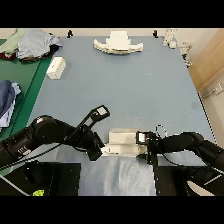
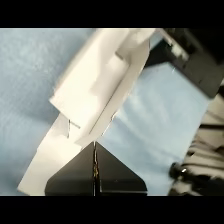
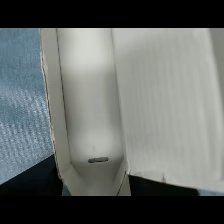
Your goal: Fold the box.
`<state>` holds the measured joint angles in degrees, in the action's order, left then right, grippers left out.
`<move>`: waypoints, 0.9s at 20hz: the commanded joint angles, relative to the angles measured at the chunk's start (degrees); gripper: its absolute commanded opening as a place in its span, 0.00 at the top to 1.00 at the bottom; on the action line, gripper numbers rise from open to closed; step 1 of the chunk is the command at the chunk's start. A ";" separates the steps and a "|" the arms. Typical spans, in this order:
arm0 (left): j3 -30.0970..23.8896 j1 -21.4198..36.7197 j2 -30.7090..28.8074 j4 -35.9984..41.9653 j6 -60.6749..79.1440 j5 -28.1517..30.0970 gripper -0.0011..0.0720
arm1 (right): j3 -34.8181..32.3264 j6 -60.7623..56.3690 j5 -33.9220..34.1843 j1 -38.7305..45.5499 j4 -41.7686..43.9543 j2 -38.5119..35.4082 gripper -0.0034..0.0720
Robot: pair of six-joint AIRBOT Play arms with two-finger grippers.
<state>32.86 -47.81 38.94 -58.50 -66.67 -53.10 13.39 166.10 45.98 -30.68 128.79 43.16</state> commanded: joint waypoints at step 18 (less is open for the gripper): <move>-13.94 0.87 5.42 10.56 46.36 20.11 0.06 | 0.00 -0.02 0.00 -0.02 0.00 0.00 0.33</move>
